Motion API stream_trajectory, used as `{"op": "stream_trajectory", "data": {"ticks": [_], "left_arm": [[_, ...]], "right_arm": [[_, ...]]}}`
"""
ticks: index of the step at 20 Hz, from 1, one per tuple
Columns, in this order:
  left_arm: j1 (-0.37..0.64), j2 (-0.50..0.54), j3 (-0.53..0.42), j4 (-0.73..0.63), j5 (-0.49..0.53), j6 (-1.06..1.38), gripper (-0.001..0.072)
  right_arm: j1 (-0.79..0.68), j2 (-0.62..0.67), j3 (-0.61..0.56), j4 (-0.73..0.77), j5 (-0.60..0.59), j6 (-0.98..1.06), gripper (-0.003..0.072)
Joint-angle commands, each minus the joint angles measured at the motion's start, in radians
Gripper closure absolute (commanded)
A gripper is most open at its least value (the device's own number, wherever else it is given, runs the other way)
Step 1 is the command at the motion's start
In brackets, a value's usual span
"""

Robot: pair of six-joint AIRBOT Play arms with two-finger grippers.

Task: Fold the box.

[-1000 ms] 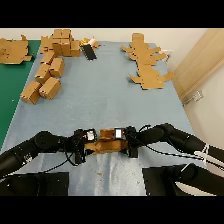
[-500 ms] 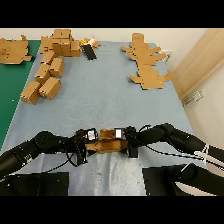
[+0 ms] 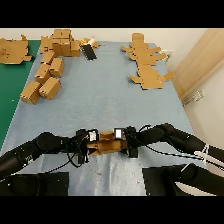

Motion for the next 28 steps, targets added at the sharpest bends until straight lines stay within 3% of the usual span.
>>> {"op": "stream_trajectory", "data": {"ticks": [1, 5, 6, 13, 17, 18, 19, 20, 24, 25, 26, 28], "left_arm": [[-0.001, 0.000, 0.001, 0.000, 0.006, 0.000, 0.0474], [-0.001, 0.000, 0.001, 0.000, 0.006, 0.000, 0.0489], [-0.001, 0.000, 0.003, 0.000, 0.002, -0.001, 0.0556], [-0.001, 0.000, 0.008, 0.010, -0.003, -0.004, 0.0555], [0.000, 0.000, 0.010, 0.234, 0.020, -0.152, 0.0550], [0.000, 0.000, 0.010, 0.271, 0.016, -0.190, 0.0459], [-0.001, 0.000, 0.011, 0.270, 0.013, -0.201, 0.0251], [-0.001, 0.000, 0.019, 0.269, -0.002, -0.208, 0.0167], [-0.001, 0.000, 0.056, 0.253, -0.058, -0.207, 0.0168], [-0.003, 0.000, 0.056, 0.227, -0.067, -0.206, 0.0192], [-0.007, 0.000, 0.057, 0.207, -0.079, -0.206, 0.0261], [-0.034, 0.000, 0.057, 0.206, -0.081, -0.206, 0.0266]], "right_arm": [[0.001, 0.000, 0.000, 0.000, 0.001, 0.000, 0.0091], [0.001, 0.000, 0.000, 0.000, 0.001, 0.000, 0.0091], [0.001, 0.000, 0.000, 0.001, 0.001, 0.000, 0.0091], [0.001, 0.000, 0.000, 0.001, 0.000, 0.000, 0.0091], [0.001, 0.000, 0.000, 0.001, 0.001, 0.000, 0.0091], [0.001, 0.000, 0.000, 0.000, 0.000, 0.000, 0.0090], [0.001, 0.000, 0.000, 0.001, 0.000, 0.000, 0.0091], [0.001, 0.000, 0.000, 0.000, 0.001, 0.000, 0.0091], [0.001, 0.000, 0.000, 0.001, 0.001, 0.000, 0.0091], [0.001, 0.000, 0.000, 0.001, 0.001, 0.000, 0.0091], [0.001, 0.000, 0.000, 0.000, 0.001, 0.000, 0.0091], [0.001, 0.000, 0.000, 0.000, 0.001, 0.000, 0.0091]]}}
